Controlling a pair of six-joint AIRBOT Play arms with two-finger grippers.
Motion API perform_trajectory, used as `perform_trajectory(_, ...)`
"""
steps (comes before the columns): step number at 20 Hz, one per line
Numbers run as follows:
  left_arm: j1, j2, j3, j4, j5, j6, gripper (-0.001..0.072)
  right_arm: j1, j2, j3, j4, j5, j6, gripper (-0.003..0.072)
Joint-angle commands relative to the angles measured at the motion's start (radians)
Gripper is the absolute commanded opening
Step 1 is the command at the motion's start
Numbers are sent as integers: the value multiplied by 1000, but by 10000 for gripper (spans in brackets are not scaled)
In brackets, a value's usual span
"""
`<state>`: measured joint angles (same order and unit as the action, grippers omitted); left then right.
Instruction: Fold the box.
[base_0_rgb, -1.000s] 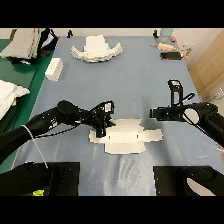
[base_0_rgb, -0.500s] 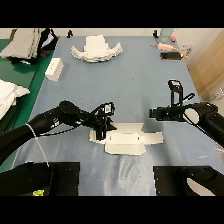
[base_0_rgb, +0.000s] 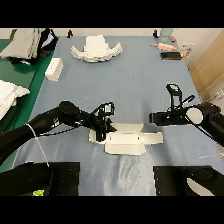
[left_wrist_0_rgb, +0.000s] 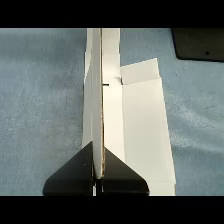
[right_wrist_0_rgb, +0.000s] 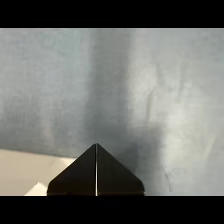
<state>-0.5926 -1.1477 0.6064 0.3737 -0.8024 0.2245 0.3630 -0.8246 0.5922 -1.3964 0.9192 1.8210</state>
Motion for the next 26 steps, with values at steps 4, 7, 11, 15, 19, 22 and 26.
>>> perform_trajectory(4, 0, 0, 2, 1, -1, -8, 14, 37, 111, 1, 238, 336, -64, 1)
perform_trajectory(7, 0, 0, 2, 1, -2, -8, 14, 124, 133, 0, 357, 400, -90, 1)
perform_trajectory(11, 0, 0, 2, 1, -1, -8, 14, 426, 126, -7, 229, 281, -196, 0)
perform_trajectory(15, 0, 0, 2, 1, -2, -8, 14, 815, 85, -28, -252, 172, -199, 95)
perform_trajectory(19, 0, 0, 2, 1, -2, -8, 14, 900, -15, -47, -400, 137, -203, 591)
perform_trajectory(22, 0, 0, 2, 1, -2, -8, 14, 900, -105, -56, -422, 75, -224, 591)
perform_trajectory(26, 0, 0, 2, 1, -2, -8, 14, 900, -161, -55, -546, 40, -43, 587)
